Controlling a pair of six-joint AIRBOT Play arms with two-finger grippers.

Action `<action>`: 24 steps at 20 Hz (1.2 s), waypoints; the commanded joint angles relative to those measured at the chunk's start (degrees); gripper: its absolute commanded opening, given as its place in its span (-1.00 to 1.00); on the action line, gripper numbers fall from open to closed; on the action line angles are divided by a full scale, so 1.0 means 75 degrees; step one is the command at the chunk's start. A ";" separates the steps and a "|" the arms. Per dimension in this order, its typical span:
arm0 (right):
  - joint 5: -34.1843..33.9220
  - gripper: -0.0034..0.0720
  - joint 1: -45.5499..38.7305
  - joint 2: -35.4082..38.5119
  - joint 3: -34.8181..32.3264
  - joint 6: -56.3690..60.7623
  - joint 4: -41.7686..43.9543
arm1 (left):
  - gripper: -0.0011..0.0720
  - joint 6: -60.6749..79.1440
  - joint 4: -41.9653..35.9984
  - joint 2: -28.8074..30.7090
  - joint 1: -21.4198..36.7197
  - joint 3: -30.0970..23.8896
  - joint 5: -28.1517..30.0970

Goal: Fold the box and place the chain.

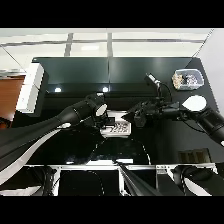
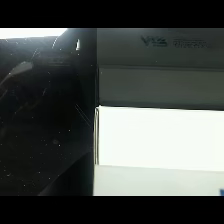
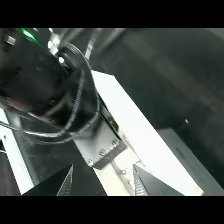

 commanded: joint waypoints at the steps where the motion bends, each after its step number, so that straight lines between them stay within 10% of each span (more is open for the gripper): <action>1: 0.0321 0.25 -0.0711 -0.0093 0.0117 0.0044 -0.0664 | -0.89 0.0000 0.0003 -0.0003 0.0009 -0.0003 0.0000; 5: 0.0816 0.33 -0.1877 -0.0079 -0.0108 -0.0586 -0.2541 | -0.89 0.0000 0.0003 -0.0003 0.0009 -0.0003 0.0000; 6: 0.0452 1.00 -0.1877 -0.0087 -0.0335 -0.0842 -0.2973 | -0.89 0.0000 0.0000 -0.0003 0.0006 -0.0003 0.0000; 14: -0.1230 1.00 -0.1043 -0.1804 -0.0877 -0.7469 -0.0825 | -0.89 0.0000 0.0000 -0.0003 0.0006 -0.0003 0.0000; 24: -0.1830 1.00 -0.0536 -0.2503 -0.0568 -0.7734 -0.0667 | -0.89 0.0000 0.0000 -0.0003 0.0006 -0.0003 0.0015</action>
